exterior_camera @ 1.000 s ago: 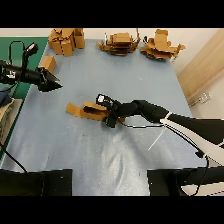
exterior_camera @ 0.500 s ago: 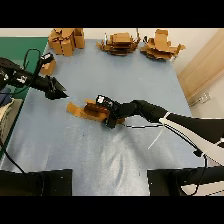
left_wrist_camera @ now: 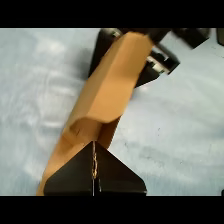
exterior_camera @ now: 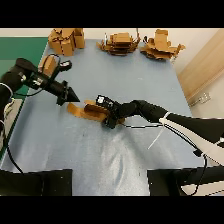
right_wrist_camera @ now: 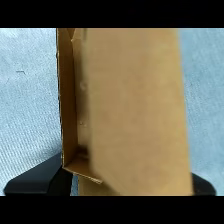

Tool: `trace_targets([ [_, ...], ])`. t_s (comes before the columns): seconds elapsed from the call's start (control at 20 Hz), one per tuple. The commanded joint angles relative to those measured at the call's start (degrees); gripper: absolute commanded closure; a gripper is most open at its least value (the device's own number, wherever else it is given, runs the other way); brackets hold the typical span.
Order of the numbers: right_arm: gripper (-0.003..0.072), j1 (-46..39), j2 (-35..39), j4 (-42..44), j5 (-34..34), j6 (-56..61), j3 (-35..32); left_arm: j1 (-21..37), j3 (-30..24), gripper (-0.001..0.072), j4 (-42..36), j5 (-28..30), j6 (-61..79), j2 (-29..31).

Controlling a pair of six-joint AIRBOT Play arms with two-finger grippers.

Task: Fold the box.

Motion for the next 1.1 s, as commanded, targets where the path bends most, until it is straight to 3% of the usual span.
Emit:
trace_targets([
  [0.0, 0.0105, -0.02, -0.04, -0.02, -0.02, -0.02, 0.04, -6.01, 0.00, 0.0691, -1.44, 0.20, 4.74, -0.04],
  [0.15, 0.0105, -0.02, -0.02, 0.00, -0.02, -0.02, 0.04, -9.07, 0.00, 0.0691, 1.27, 2.03, 4.87, -0.35],
  [0.4, 0.0105, -0.02, -0.04, 0.00, -0.22, -0.02, 0.04, -12.59, 0.02, 0.0690, -1.31, 23.52, 5.38, -2.01],
  [0.5, 0.0105, -0.02, -0.02, 0.00, -0.22, 0.00, 0.04, -14.05, 0.04, 0.0691, -0.42, 27.61, 5.60, -3.82],
  [0.75, 0.0105, -0.02, -0.04, 0.00, -0.24, -0.02, 0.04, -16.33, 0.07, 0.0691, 4.52, 26.88, 4.87, -8.31],
  [1.05, 0.0106, -0.02, -0.04, -0.02, -0.24, 0.00, 0.04, -16.81, 1.29, 0.0692, 9.42, 24.15, 4.87, -8.72],
])
